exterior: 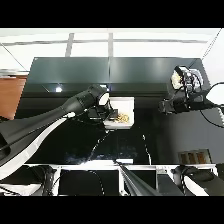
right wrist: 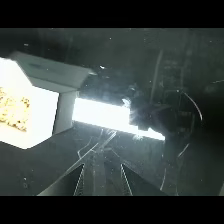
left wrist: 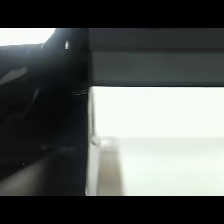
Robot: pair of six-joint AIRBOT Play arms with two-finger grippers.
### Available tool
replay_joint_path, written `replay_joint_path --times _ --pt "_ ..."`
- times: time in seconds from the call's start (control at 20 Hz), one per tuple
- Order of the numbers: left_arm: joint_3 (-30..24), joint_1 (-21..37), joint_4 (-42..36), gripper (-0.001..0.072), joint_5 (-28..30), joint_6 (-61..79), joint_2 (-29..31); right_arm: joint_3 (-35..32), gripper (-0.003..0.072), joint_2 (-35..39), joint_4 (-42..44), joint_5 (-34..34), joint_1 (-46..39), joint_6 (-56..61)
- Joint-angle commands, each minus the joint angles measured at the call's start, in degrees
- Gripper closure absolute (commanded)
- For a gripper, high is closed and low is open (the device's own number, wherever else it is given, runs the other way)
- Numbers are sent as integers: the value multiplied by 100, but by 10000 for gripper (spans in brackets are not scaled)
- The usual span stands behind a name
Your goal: Fold the box and place the chain.
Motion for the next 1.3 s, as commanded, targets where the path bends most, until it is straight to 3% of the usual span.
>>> replay_joint_path --times 0.0,0.1,0.2,0.3,0.4,0.45,0.55,0.65,0.7,0.75,0.8,0.85,1.05,1.25 --pt "133 -13 107 80 -295 157 140 -4 411 4 -44 -37 -7 -17" --pt "131 -81 400 79 -540 1047 516 -4 411 4 -48 -35 -9 -17" --pt "-22 -227 1244 79 -879 1700 1182 -4 411 4 -48 -39 -9 -15" --pt "-654 -118 2426 79 -894 1729 2002 -4 411 4 -46 -57 -9 -13" --pt "-1602 612 2774 79 -584 1537 2804 -4 410 4 -44 -138 -9 33" --pt "-2065 1207 2378 80 -271 1539 3117 -7 411 4 -44 -197 -9 101" --pt "-2769 2487 619 80 498 2129 3357 -7 411 4 -44 -295 2 179" --pt "-3222 3519 -2197 79 997 4568 3185 -4 411 4 -42 -334 2 234" --pt "-3344 3827 -3539 80 975 6216 3016 -7 411 4 -42 -350 2 245" --pt "-3401 3993 -4583 79 767 7879 2811 -4 411 4 -42 -350 2 245" --pt "-3401 3998 -5158 60 551 9285 2608 -7 411 4 -44 -343 2 245" --pt "-3401 3906 -5445 -11 529 10341 2446 -4 411 4 -42 -341 2 245" --pt "-3390 3292 -5316 -11 968 13381 2052 -7 411 4 -42 -341 2 291" --pt "-3254 2754 -5222 -11 2006 15285 1637 -7 411 4 -28 -345 7 374"
